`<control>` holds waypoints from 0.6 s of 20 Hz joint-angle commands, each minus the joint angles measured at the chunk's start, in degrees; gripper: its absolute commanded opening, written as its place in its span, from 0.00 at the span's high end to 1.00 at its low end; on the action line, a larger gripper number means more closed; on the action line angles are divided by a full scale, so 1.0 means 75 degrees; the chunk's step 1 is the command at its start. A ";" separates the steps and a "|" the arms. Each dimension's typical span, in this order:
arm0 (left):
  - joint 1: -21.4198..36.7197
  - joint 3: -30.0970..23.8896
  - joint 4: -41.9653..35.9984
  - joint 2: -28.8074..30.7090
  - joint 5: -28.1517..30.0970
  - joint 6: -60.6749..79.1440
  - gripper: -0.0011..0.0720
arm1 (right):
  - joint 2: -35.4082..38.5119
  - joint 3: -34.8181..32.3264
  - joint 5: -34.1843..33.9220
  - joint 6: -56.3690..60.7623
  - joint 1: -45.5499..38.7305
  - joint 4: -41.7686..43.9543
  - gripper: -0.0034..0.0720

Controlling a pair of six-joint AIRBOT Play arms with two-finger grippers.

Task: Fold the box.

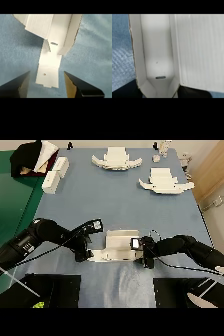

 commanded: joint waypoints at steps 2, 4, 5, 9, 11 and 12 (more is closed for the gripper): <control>0.0396 -0.0233 -0.1309 -0.0428 0.0463 0.2428 0.12 | 0.0006 0.0009 -0.0003 0.0003 0.0006 0.0000 0.27; 0.0391 -0.0233 -0.1515 -0.0863 0.0458 0.2827 0.12 | 0.0006 0.0009 -0.0003 0.0003 0.0006 0.0000 0.27; 0.0388 -0.0233 -0.1512 -0.1061 0.0475 0.2853 0.13 | 0.0006 0.0006 -0.0003 0.0003 0.0006 0.0000 0.27; 0.0020 -0.0248 -0.1507 -0.1425 0.0530 0.2879 0.33 | 0.0006 0.0009 -0.0003 0.0003 0.0006 0.0000 0.27; -0.0254 -0.0256 -0.1507 -0.1425 0.0592 0.2876 0.33 | 0.0006 0.0009 0.0000 0.0003 0.0003 0.0000 0.27; -0.0335 -0.0271 -0.1512 -0.1425 0.0731 0.2876 0.33 | 0.0006 0.0006 0.0000 0.0000 0.0006 0.0000 0.27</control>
